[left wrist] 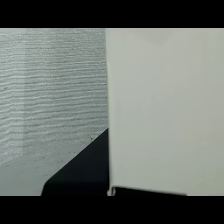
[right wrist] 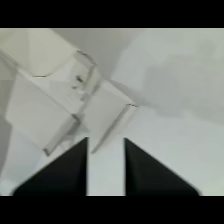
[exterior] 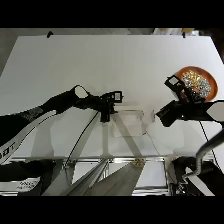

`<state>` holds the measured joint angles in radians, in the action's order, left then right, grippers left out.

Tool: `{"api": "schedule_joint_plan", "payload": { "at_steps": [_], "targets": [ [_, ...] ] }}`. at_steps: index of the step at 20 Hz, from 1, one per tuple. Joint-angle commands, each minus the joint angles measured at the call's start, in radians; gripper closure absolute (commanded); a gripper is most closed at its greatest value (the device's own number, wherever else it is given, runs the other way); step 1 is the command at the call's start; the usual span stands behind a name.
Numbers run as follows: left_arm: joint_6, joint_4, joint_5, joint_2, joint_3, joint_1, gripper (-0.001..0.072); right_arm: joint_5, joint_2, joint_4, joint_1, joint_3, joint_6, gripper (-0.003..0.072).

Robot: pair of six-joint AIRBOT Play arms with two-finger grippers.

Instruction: Fold the box and place the chain.

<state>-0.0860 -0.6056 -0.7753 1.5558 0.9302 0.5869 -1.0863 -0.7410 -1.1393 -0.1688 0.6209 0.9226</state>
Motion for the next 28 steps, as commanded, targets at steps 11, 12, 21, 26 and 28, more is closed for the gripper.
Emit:
{"api": "schedule_joint_plan", "payload": {
  "at_steps": [11, 12, 21, 26, 28],
  "targets": [
    [0.001, 0.0, 0.002, -0.001, 0.001, 0.001, 0.0695, -0.002, -0.034, 0.053, -0.305, -0.087, -0.437, 0.0674],
    [0.001, -0.001, -0.003, -0.001, 0.001, 0.001, 0.0696, 0.023, -0.034, 0.026, -0.317, -0.106, -0.475, 0.0614],
    [0.001, -0.001, -0.004, -0.001, 0.001, 0.001, 0.0696, 0.408, -0.034, -0.091, -0.449, -0.299, -0.558, -0.0023],
    [0.001, -0.001, -0.006, -0.001, 0.001, 0.001, 0.0696, 0.513, -0.034, -0.099, -0.469, -0.354, -0.558, -0.0022],
    [0.001, -0.001, -0.007, -0.001, 0.001, 0.001, 0.0696, 0.551, -0.035, -0.132, -0.469, -0.369, -0.558, -0.0022]
  ]
}}
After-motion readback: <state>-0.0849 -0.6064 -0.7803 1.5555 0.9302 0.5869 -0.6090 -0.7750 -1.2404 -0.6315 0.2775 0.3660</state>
